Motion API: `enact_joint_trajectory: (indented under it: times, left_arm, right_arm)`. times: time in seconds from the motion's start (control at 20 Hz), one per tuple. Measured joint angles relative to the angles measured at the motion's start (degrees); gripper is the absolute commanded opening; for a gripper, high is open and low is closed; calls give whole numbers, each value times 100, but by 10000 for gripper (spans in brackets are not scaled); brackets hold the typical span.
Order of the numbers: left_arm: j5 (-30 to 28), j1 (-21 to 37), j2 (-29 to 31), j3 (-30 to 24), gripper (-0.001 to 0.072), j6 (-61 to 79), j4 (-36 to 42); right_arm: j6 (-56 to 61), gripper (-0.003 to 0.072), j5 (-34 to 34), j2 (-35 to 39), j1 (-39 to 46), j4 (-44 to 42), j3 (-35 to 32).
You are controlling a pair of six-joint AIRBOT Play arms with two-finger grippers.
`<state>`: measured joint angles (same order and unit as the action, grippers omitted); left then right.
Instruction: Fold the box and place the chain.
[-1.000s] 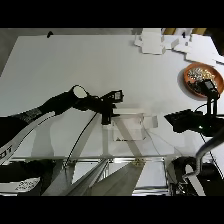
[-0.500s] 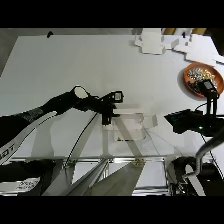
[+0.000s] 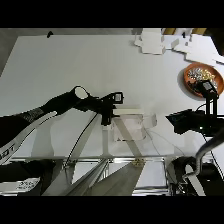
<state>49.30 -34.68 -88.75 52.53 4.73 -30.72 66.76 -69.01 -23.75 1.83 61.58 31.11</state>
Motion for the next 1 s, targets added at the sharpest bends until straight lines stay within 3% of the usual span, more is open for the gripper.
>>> enact_joint_trajectory:
  times: [0.3,0.4,0.45,0.8,0.85,0.9,1.0]
  left_arm:
    - [17,0,0,0,11,-2,-13]
    - [22,0,0,0,11,-2,-15]
    - [24,0,0,0,11,-2,-15]
    - [24,0,0,0,11,-2,-15]
    - [24,-2,0,0,11,-2,-15]
    - [26,0,0,0,11,-2,-15]
    - [26,-2,0,0,11,-2,-15]
  right_arm:
    - [-330,208,-42,-4,-15,44,0]
    - [-686,44,-105,-42,-127,-46,-22]
    - [-898,12,-122,-81,-238,-127,-68]
    - [-2450,12,232,-901,-1880,-205,-555]
    - [-2638,51,332,-1034,-2124,-127,-608]
    - [-2846,185,450,-1139,-2297,-74,-675]
    - [-3322,591,789,-1272,-2597,48,-896]
